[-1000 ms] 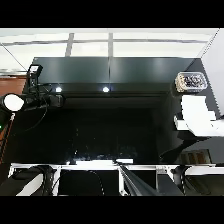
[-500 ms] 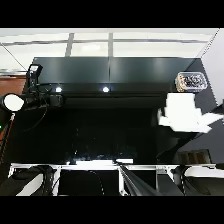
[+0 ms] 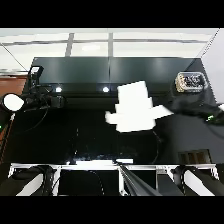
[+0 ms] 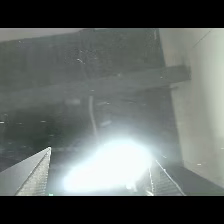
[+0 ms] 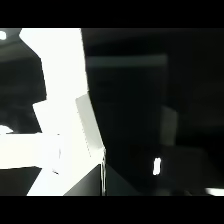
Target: Fold the box and place the chain.
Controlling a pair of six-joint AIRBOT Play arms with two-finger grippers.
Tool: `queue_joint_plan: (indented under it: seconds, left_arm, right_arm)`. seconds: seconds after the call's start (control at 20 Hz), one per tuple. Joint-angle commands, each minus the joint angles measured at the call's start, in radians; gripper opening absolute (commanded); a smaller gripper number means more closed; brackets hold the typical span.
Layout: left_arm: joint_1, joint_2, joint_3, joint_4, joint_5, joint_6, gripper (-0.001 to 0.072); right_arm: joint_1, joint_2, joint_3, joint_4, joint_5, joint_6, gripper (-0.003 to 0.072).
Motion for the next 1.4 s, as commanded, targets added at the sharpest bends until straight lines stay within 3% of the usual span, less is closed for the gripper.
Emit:
queue_joint_plan:
  seconds: [0.0, 0.15, 0.25, 0.5, 0.8, 1.05, 1.25, 1.35]
  left_arm:
    - [-0.003, -0.013, 0.000, -0.106, -0.007, 0.001, 0.0713]
    - [-0.001, -0.052, 0.003, -0.295, -0.006, 0.018, 0.0713]
    - [0.001, -0.104, 0.026, -0.372, -0.057, 0.079, 0.0713]
    - [0.008, -0.312, 0.103, -0.512, -0.347, 0.216, 0.0713]
    - [-0.020, -0.482, 0.109, -0.750, -0.402, 0.370, 0.0713]
    - [-0.148, -0.579, 0.201, -0.693, -0.418, 0.384, 0.0713]
    - [-0.201, -0.674, 0.302, -0.610, -0.659, 0.460, 0.0682]
    - [-0.224, -0.697, 0.334, -0.557, -0.666, 0.513, 0.0614]
  right_arm:
    - [0.283, 0.092, -0.211, 0.274, -0.333, -0.114, 0.0021]
    - [0.461, 0.092, -0.216, 0.282, -0.437, -0.116, 0.0020]
    - [0.526, 0.092, -0.216, 0.283, -0.453, -0.115, 0.0021]
    - [0.554, 0.092, -0.216, 0.283, -0.467, -0.115, 0.0021]
    - [0.562, 0.092, -0.216, 0.282, -0.456, -0.115, 0.0021]
    - [0.562, 0.092, -0.216, 0.282, -0.457, -0.115, 0.0021]
    - [0.562, 0.092, -0.216, 0.282, -0.455, -0.112, 0.0021]
    - [0.562, 0.092, -0.216, 0.282, -0.455, -0.112, 0.0021]
